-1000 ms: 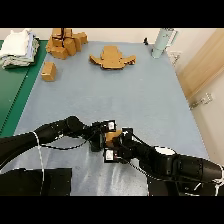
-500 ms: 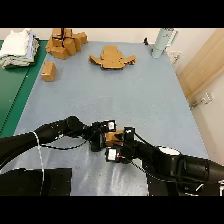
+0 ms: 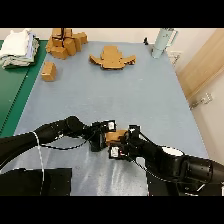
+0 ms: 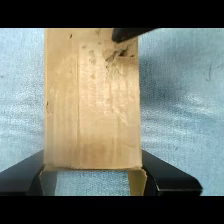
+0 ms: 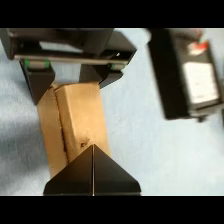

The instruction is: Fold the box.

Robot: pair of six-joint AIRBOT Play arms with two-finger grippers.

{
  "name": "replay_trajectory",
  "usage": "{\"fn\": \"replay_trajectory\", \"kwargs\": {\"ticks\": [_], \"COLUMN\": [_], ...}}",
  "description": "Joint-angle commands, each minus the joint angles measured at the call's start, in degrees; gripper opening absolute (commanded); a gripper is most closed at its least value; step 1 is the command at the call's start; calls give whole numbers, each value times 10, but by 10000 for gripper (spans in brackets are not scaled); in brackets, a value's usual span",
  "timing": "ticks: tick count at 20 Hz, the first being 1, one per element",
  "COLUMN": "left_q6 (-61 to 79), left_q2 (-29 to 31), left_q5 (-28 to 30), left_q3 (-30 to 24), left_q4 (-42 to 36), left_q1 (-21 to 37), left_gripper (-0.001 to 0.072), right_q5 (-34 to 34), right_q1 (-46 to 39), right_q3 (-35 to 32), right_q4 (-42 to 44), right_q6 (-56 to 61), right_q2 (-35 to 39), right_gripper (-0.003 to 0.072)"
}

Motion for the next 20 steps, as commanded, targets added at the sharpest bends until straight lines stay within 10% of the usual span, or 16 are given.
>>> {"fn": "replay_trajectory", "kwargs": {"ticks": [1,20], "left_q6": [0,0], "left_q2": [0,0], "left_q5": [0,0], "left_q3": [0,0], "left_q4": [0,0], "left_q1": [0,0], "left_gripper": [524,523], "right_q5": [-6,14], "right_q1": [0,5], "right_q3": [0,9], "right_q4": [5,30], "right_q6": [1,0], "right_q2": [-22,-13], "right_gripper": [5,5]}}
